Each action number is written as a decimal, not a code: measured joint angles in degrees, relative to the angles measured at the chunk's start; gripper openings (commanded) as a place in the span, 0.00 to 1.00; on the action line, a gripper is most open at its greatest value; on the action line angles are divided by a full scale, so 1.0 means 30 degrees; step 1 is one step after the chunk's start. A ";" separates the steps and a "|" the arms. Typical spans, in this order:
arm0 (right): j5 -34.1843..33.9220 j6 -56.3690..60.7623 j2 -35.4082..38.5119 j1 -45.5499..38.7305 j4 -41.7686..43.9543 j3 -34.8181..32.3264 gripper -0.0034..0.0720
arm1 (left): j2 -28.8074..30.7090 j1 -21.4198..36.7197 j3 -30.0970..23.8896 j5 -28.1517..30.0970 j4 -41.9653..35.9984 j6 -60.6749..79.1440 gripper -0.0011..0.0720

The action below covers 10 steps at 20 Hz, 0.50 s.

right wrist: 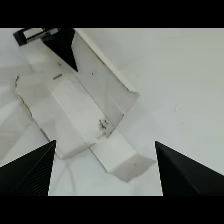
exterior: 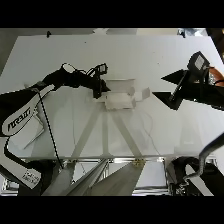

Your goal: Fold the box and place the chain.

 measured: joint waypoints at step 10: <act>-0.0656 -0.2244 -0.0444 0.0517 0.1100 0.0000 0.96 | 0.0000 0.0000 0.0000 0.0000 0.0000 -0.0007 0.03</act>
